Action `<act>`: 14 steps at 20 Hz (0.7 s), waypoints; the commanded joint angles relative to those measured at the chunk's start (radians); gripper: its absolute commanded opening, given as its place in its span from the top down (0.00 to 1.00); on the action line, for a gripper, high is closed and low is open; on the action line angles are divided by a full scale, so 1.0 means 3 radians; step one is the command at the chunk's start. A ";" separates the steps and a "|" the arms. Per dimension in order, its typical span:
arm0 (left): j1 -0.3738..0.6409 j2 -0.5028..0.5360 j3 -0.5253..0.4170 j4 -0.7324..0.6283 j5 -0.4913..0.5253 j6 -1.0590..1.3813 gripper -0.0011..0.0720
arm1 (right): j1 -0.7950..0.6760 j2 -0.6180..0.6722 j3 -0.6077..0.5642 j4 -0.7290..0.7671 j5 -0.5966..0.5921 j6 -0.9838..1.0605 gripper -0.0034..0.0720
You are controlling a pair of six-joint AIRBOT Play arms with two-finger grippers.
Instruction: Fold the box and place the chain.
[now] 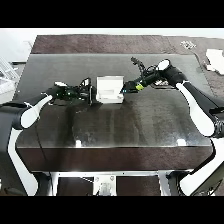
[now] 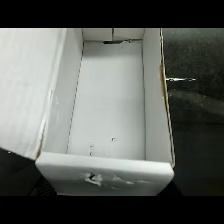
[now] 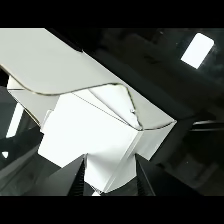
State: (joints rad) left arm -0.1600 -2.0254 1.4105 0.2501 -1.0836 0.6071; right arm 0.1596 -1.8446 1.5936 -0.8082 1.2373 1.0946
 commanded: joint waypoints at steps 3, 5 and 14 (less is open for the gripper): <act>0.0003 -0.0001 0.0000 -0.0003 -0.0028 0.0000 0.42 | 0.0052 -0.0001 0.0004 -0.0346 -0.0034 0.0158 0.44; 0.0003 -0.0001 0.0000 -0.0005 -0.0031 0.0000 0.42 | 0.0076 -0.0001 0.0006 -0.0417 -0.0060 0.0195 0.44; 0.0003 -0.0001 0.0000 -0.0013 -0.0081 0.0000 0.42 | 0.0355 -0.0001 0.0233 -0.1123 -0.0139 0.0715 0.44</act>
